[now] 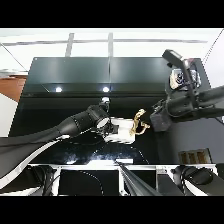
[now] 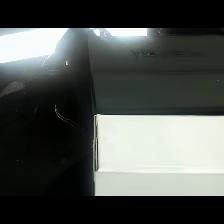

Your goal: Fold the box and place the chain.

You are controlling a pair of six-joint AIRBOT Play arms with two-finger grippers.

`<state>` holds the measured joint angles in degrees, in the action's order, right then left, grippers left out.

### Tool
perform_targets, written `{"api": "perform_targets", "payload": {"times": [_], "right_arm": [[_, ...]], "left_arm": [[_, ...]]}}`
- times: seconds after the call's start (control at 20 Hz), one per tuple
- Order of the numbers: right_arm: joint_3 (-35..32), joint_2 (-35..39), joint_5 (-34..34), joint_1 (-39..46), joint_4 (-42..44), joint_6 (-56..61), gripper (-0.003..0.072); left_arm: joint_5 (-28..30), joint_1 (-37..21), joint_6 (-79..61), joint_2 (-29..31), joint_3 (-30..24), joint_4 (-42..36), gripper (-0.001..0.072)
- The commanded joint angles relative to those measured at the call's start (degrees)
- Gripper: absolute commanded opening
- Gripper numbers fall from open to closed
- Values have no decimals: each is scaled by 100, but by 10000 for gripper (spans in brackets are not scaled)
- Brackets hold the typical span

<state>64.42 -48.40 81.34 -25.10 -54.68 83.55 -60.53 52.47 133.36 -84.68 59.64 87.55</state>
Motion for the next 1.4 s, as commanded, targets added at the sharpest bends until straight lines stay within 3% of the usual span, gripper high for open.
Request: {"api": "perform_targets", "payload": {"times": [0.0, 0.15, 0.35, 0.6, 0.85, 0.95, 1.0, 1.35], "right_arm": [[-688, 2, -896, -70, 573, -66, 26], [-909, -15, -1464, -367, 520, -66, 26], [-1025, -35, -1484, -417, -389, 232, 26], [-1864, -35, -2009, -461, -240, 442, 26], [-2208, -37, -2511, -503, -210, 619, 28], [-2201, -33, -2385, -490, -199, 756, 580], [-2192, -17, -2192, -446, -284, 754, 614], [-2190, 896, -1088, 535, -1427, 756, 614]], "left_arm": [[2, -2, -2, 0, 2, 2, 29], [2, -2, -2, 0, 2, 0, 29], [2, -2, -4, 0, 2, -7, 30], [79, -2, -7, 0, 2, -11, 31], [142, -4, -4, 0, 2, 26, 30], [144, -4, -7, 0, 2, 42, 30], [142, -4, -4, 0, 2, 52, 29], [186, -9, -2, 0, 2, 114, 30]]}}
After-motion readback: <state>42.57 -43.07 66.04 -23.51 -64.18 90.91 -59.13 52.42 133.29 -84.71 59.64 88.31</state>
